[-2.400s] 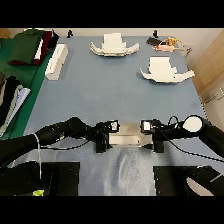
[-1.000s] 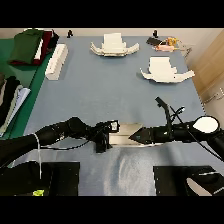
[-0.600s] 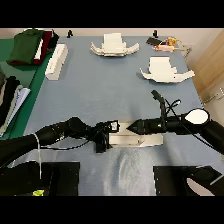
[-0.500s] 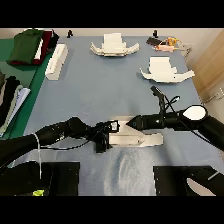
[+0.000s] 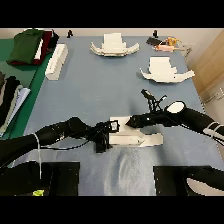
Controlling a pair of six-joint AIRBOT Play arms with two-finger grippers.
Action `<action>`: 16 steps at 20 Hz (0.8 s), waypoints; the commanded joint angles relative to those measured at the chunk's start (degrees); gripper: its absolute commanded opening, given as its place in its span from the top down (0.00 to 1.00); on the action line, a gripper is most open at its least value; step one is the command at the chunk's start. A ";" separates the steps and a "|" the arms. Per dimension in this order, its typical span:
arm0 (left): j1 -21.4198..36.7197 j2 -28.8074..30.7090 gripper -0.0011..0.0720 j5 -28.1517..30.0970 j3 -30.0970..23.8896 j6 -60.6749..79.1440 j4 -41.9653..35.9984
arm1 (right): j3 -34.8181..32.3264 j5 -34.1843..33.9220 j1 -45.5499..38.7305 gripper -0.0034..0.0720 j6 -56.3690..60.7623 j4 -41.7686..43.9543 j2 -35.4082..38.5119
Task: Fold the box.
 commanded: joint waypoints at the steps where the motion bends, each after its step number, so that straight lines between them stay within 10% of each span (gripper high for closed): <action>1: 0.00 0.02 0.34 0.00 -0.04 0.02 0.04 | 0.13 0.26 0.07 0.89 -2.45 -0.24 -3.52; 16: 0.00 0.02 0.34 0.04 -0.04 0.02 0.02 | 0.37 3.52 -0.02 0.89 -2.54 0.94 -2.12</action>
